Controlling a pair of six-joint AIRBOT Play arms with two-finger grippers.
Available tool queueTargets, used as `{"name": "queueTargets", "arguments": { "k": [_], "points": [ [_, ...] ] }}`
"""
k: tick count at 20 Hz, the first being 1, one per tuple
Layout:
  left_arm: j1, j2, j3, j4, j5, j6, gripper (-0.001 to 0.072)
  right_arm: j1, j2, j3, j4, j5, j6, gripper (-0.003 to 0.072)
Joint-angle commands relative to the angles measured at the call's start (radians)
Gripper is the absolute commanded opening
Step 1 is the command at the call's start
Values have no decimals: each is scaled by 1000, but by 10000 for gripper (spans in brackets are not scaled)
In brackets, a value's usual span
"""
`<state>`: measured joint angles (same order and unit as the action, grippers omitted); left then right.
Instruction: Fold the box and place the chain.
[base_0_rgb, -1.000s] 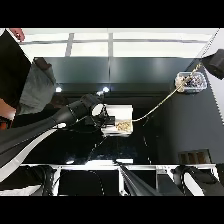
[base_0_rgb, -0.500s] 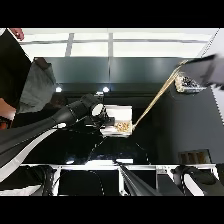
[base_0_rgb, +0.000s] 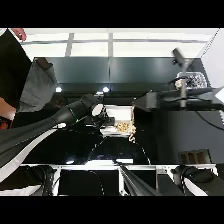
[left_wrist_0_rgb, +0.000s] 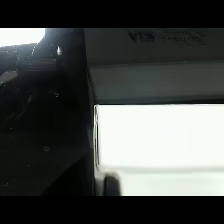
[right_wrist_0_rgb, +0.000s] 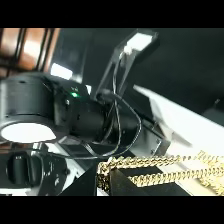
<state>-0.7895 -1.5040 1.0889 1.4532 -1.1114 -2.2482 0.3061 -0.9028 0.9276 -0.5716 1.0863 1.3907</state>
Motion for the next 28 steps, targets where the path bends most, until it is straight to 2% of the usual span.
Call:
{"name": "queueTargets", "arguments": {
  "k": [1, 11, 17, 19, 22, 24, 26, 28],
  "points": [
    [1, 1, 1, 1, 0, 0, 29, 69, -84, -19, -29, -22, -23, 20],
    [1, 1, 1, 1, 3, 0, 29, 73, -119, -144, -27, -77, -42, 20],
    [1, 1, 1, 1, 2, 0, 28, 159, -209, -157, 19, -146, -45, 22],
    [1, 1, 1, 5, 4, 0, 29, 132, -207, -156, 36, -126, -34, 270],
    [1, 1, 1, 5, 8, 0, 29, -4, -167, -155, 31, 5, -53, 274],
    [1, 1, 1, 5, 3, 0, 28, -117, -113, -155, -40, 66, -124, 274],
    [1, 1, 1, 4, 3, 0, 29, -177, -52, -182, -227, 37, -266, 274],
    [1, 1, 1, 4, 3, 0, 28, -180, -18, -282, -286, -53, -430, 272]
  ]
}}
